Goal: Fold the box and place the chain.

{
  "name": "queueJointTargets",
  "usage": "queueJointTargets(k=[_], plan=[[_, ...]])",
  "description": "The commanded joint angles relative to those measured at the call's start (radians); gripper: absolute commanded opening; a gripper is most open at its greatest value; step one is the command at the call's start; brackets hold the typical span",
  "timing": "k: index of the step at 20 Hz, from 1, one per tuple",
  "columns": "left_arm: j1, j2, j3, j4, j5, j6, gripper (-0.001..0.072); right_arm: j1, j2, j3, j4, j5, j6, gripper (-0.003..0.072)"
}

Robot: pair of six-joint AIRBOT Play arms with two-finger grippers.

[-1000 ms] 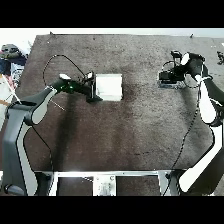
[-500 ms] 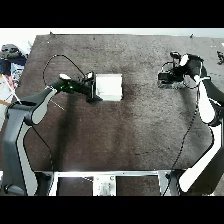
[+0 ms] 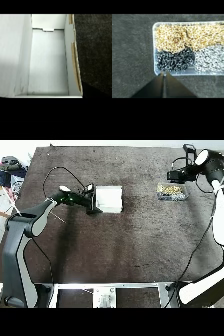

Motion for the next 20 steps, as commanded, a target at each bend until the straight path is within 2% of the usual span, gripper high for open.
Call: queueJointTargets(k=[1, 9, 17, 20], plan=[[0.000, 0.000, 0.000, 0.000, 0.000, 0.000, 0.0468, 0.001, 0.019, -0.002, -0.006, 0.020, 0.003, 0.0239], [0.000, 0.000, 0.000, 0.000, 0.000, 0.000, 0.0468, 0.000, -0.174, -0.002, -0.027, 0.003, 0.003, 0.0224], [0.000, 0.000, 0.000, 0.000, 0.000, 0.000, 0.0468, -0.001, -0.215, -0.001, -0.021, -0.026, 0.004, 0.0224], [0.000, 0.000, 0.000, 0.000, 0.000, 0.000, 0.0468, -0.001, -0.233, -0.002, -0.012, -0.001, 0.003, 0.0222]])
